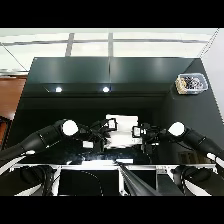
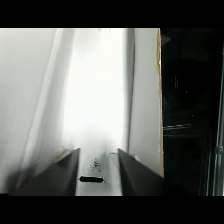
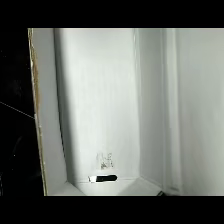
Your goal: Fold the box and place the chain.
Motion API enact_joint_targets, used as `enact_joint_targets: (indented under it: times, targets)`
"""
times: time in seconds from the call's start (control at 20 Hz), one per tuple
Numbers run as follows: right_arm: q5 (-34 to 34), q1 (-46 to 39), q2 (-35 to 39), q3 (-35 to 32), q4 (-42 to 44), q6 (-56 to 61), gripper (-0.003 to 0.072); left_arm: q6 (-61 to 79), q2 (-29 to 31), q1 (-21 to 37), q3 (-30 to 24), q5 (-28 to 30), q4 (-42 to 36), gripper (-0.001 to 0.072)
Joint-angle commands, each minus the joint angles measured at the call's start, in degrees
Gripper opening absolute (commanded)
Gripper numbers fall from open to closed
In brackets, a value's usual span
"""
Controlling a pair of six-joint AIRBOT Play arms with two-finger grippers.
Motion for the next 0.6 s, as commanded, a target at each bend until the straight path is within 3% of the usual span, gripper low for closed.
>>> enact_joint_targets:
  times: [0.0, 0.05, 0.15, 0.2, 0.25, 0.3, 0.35, 0.45, 0.55]
  targets:
    - [0.0, 0.0, 0.0, 0.0, 0.0, 0.0, 0.0091, 0.1, 0.0, 0.0, 0.0, -1.0, 0.0, 0.0376]
    - [0.0, 0.0, 0.0, 0.0, 0.0, 0.0, 0.0091, 0.1, 0.0, 0.0, 0.0, -1.0, 0.1, 0.0335]
    - [0.0, 0.0, 0.0, 0.0, 0.0, 0.0, 0.0091, 0.1, 0.0, 0.0, 0.0, -1.1, 0.1, 0.0328]
    - [0.0, 0.0, 0.0, 0.0, 0.0, 0.0, 0.0091, 0.1, 0.0, 0.0, 0.0, -1.4, 0.1, 0.0234]
    - [0.0, 0.0, 0.0, 0.0, 0.0, 0.0, 0.0091, 0.1, 0.0, 0.0, 0.0, -1.3, 0.1, 0.0246]
    - [0.0, 0.0, 0.0, 0.0, 0.0, 0.0, 0.0091, 0.1, 0.0, 0.0, 0.0, -1.2, 0.1, 0.0409]
    - [0.0, 0.0, 0.0, 0.0, 0.0, 0.0, 0.0091, 0.2, 0.0, 0.0, 0.0, -1.1, 0.1, 0.0407]
    - [0.0, 0.0, 0.0, 0.0, 0.0, 0.0, 0.0091, 0.1, 0.0, 0.0, 0.0, -1.4, 1.3, 0.0143]
    - [0.0, 0.0, 0.0, 0.0, 0.0, 0.0, 0.0091, -0.4, 0.4, 0.4, 0.0, -2.2, 1.4, 0.0027]
